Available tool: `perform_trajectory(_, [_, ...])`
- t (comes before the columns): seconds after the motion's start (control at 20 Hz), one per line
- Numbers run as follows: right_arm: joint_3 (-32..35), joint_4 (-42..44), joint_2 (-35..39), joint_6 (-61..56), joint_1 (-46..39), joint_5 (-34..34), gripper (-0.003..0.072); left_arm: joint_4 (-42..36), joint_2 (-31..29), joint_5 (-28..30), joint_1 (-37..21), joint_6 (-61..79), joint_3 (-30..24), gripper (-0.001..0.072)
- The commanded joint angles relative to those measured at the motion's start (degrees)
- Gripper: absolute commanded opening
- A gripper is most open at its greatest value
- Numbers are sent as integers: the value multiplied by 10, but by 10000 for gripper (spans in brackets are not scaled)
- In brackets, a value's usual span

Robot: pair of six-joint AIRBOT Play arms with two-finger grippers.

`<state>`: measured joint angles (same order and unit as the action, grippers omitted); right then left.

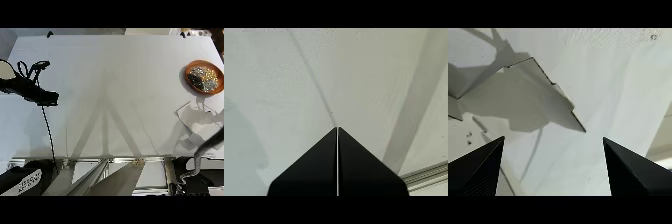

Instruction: Fold the box and place the chain.

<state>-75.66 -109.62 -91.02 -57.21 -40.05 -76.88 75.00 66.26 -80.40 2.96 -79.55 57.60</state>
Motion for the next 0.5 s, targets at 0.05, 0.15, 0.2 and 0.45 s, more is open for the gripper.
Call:
perform_trajectory(0.05, [-1,6,-11,79,3,104,635,0,0,0,0,0,0,9])
perform_trajectory(0.15, [-1,6,-15,84,11,120,632,0,0,0,0,0,0,9])
perform_trajectory(0.2, [-1,9,-21,84,10,111,610,0,0,0,0,0,0,9])
perform_trajectory(0.45, [-1,36,-42,97,10,33,445,0,0,0,0,0,0,9])
